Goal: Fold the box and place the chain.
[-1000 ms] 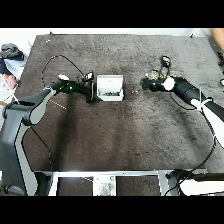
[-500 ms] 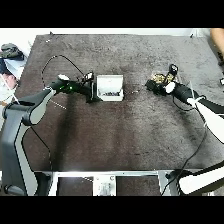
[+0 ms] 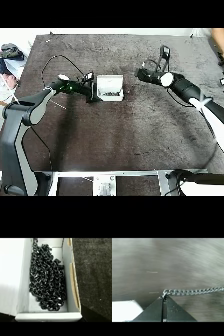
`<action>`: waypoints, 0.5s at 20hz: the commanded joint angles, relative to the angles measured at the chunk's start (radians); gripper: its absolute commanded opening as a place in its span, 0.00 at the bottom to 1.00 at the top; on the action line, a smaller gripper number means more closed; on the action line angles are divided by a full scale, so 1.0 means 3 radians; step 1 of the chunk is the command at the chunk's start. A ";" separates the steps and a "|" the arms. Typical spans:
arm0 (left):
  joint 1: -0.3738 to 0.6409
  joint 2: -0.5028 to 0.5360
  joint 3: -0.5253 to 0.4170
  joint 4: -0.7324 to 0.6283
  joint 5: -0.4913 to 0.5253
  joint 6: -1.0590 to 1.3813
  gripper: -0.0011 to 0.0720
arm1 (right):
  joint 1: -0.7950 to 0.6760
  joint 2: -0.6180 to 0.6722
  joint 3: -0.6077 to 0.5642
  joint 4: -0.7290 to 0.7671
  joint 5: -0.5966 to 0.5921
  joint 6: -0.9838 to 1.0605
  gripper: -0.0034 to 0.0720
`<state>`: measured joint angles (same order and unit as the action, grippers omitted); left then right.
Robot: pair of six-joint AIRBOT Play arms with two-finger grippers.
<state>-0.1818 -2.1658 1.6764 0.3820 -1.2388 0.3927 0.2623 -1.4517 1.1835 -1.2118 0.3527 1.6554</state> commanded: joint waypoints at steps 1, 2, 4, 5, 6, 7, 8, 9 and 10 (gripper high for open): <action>0.0000 -0.0001 0.0001 0.0001 0.0001 0.0001 0.72 | 0.0401 0.0515 0.0009 0.0004 -0.0004 -0.0146 0.06; 0.0000 -0.0001 0.0001 0.0000 0.0001 0.0001 0.72 | 0.0502 0.0580 0.0009 0.0004 -0.0053 -0.0146 0.06; 0.0000 -0.0001 0.0001 0.0001 0.0000 0.0001 0.72 | 0.0699 0.0642 0.0010 0.0009 -0.0207 -0.0145 0.06; 0.0000 -0.0001 0.0001 0.0000 0.0001 0.0001 0.72 | 0.0782 0.0640 0.0022 0.0017 -0.0256 -0.0145 0.06; 0.0000 -0.0001 0.0001 0.0001 0.0000 0.0001 0.72 | 0.0847 0.0637 0.0028 0.0017 -0.0271 -0.0144 0.06; 0.0000 -0.0001 0.0001 0.0001 0.0001 0.0001 0.72 | 0.0910 0.0637 0.0029 0.0017 -0.0306 -0.0142 0.06; 0.0000 -0.0001 0.0001 0.0000 0.0001 0.0001 0.72 | 0.0961 0.0637 0.0031 0.0015 -0.0342 -0.0144 0.06; 0.0000 -0.0001 0.0001 0.0000 0.0001 0.0001 0.72 | 0.1002 0.0636 0.0031 0.0017 -0.0397 -0.0142 0.06; 0.0000 -0.0001 0.0001 0.0000 0.0000 0.0001 0.72 | 0.1029 0.0635 0.0031 0.0017 -0.0458 -0.0134 0.06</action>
<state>-0.1818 -2.1658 1.6764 0.3820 -1.2388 0.3931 0.5289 -1.2694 1.1908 -1.2076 0.2653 1.6146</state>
